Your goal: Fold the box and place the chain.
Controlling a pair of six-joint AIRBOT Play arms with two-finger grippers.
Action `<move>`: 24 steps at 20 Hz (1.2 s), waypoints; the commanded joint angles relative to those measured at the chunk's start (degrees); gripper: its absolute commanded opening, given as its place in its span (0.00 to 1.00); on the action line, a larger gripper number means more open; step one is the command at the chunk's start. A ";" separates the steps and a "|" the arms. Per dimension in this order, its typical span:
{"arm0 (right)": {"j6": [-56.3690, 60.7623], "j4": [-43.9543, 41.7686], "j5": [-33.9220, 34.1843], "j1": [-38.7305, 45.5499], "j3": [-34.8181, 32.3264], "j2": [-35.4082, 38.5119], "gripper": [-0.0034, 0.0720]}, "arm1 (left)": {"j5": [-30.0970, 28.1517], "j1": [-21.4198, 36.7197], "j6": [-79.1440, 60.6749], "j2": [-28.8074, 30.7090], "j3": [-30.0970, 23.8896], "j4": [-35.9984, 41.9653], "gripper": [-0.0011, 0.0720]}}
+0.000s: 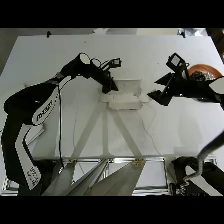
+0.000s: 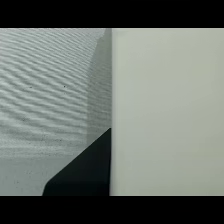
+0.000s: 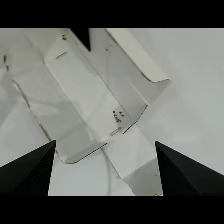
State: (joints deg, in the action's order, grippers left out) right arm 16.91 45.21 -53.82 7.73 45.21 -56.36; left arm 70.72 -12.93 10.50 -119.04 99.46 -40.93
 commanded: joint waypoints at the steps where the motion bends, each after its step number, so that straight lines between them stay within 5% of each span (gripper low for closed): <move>1: -4.09 0.22 -2.32 -0.04 0.02 0.09 0.97 | 0.00 -0.02 0.00 -0.04 -0.04 -0.02 0.02; 6: -4.44 1.36 -1.09 -0.04 0.02 -0.22 0.97 | 0.00 -0.02 0.00 -0.04 -0.04 -0.04 0.02; 10: -16.11 0.76 -4.24 -0.04 0.00 -2.23 0.97 | 0.00 -0.02 0.00 -0.04 -0.04 -0.04 0.02; 18: -27.19 0.42 -6.34 -0.04 -0.07 -21.09 0.97 | 0.00 -0.02 0.00 -0.04 -0.02 -0.04 0.02; 24: -32.68 -4.52 0.74 -1.01 -0.07 -27.89 0.97 | 0.02 -0.02 0.00 -0.04 -0.02 -0.02 0.02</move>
State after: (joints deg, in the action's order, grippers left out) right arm -12.53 42.92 -56.60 7.20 45.17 -81.12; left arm 70.72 -12.93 10.50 -119.04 99.44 -40.95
